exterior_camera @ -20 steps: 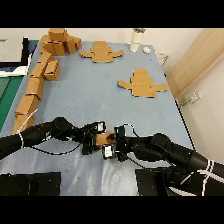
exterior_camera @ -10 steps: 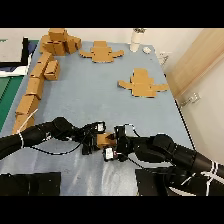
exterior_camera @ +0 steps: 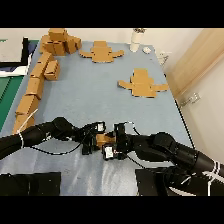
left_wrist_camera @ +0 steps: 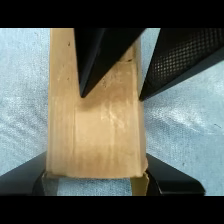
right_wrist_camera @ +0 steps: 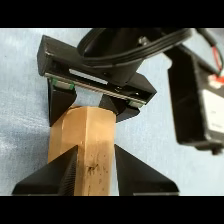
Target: Fold the box.
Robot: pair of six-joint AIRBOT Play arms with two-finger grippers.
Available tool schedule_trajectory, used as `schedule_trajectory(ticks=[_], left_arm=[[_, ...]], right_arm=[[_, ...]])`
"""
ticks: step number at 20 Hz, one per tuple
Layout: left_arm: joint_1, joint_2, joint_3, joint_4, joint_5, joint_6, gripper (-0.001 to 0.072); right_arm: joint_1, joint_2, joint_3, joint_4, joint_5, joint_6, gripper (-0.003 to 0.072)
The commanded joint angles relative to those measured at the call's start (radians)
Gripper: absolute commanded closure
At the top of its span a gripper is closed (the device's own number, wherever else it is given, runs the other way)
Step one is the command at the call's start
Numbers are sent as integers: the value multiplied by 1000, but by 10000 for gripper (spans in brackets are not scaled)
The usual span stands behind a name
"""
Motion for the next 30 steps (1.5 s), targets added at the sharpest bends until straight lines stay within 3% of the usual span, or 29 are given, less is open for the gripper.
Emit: schedule_trajectory(ticks=[1,8,10,16,18,23,25,30], left_arm=[[0,0,0,0,0,0,260],[0,0,0,0,0,0,260],[0,0,0,0,0,0,260],[0,0,0,0,0,0,260],[0,0,0,0,0,0,260],[0,0,0,0,0,0,260],[0,0,0,0,0,0,260],[0,0,0,0,0,0,260]], right_arm=[[0,1,6,-5,-4,0,348],[0,1,28,-11,-39,2,349],[0,1,34,-16,-57,10,409],[0,-1,35,-23,-57,13,410],[0,-6,35,-36,-53,21,472],[0,-31,35,-48,-50,35,475],[0,-32,35,-47,-51,40,544],[1,-32,35,-35,-66,47,520]])
